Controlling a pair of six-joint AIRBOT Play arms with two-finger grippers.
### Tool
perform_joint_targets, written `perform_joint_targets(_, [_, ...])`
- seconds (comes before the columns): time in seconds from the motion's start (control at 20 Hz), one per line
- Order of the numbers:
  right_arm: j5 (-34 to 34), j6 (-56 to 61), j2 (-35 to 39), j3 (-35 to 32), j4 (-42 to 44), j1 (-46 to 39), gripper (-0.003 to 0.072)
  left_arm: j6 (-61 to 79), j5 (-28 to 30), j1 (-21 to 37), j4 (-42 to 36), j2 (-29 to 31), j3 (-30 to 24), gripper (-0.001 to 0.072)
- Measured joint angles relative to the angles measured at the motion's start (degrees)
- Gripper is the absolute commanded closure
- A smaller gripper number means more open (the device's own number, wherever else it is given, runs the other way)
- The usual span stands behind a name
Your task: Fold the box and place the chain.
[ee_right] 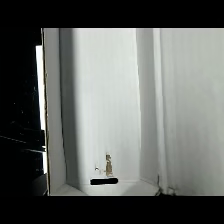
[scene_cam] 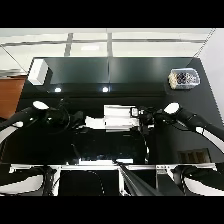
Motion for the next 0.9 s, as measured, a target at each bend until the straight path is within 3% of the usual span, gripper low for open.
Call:
perform_joint_targets(0.1, [0.00,0.00,0.00,0.00,0.00,0.00,0.0449,0.81,-0.15,-2.75,-0.15,-2.19,2.69,0.0637])
perform_joint_targets(0.25, [0.00,0.00,0.00,0.00,0.00,-0.02,0.0449,2.47,-2.19,-5.09,-0.04,-4.09,7.17,0.0229])
perform_joint_targets(0.3, [0.00,0.00,0.00,0.00,0.00,0.00,0.0448,3.02,-3.06,-5.38,0.00,-4.39,8.46,0.0116])
perform_joint_targets(0.35, [0.00,0.00,0.00,0.00,0.00,0.00,0.0449,3.52,-3.93,-5.49,0.07,-4.61,9.73,0.0057])
perform_joint_targets(0.9, [0.00,0.02,0.00,0.02,0.00,-0.02,0.0449,6.45,-9.86,-8.28,-2.27,-5.18,14.29,0.0086])
